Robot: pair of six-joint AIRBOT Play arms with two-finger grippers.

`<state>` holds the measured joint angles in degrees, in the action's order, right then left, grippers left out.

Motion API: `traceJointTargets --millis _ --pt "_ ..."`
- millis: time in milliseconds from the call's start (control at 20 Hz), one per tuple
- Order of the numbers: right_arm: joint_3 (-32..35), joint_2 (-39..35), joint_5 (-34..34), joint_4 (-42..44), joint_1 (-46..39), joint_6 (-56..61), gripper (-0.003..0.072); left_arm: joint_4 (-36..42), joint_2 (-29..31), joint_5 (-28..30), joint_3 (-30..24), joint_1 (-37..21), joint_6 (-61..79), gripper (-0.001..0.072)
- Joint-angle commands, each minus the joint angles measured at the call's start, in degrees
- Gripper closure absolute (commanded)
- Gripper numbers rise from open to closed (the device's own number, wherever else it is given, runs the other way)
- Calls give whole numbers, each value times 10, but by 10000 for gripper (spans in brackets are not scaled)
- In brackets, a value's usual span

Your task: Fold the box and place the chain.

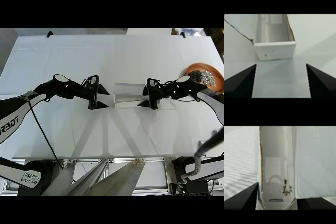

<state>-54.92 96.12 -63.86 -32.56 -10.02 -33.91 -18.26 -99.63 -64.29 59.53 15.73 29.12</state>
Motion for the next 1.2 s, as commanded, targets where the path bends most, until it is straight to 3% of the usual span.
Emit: traceJointTargets --millis 0,650,900,1000,1150 --pt "0 0 0 0 0 0 282 43 -25 -19 18 1 17 10" --pt "0 0 0 0 0 0 282 8 -62 -27 84 42 -35 12" --pt "0 0 0 0 0 0 282 1 -63 36 92 59 -94 15" --pt "0 0 0 0 0 0 282 -17 -63 47 95 66 -105 100" --pt "0 0 0 0 0 0 282 -41 -63 71 99 80 -127 113"
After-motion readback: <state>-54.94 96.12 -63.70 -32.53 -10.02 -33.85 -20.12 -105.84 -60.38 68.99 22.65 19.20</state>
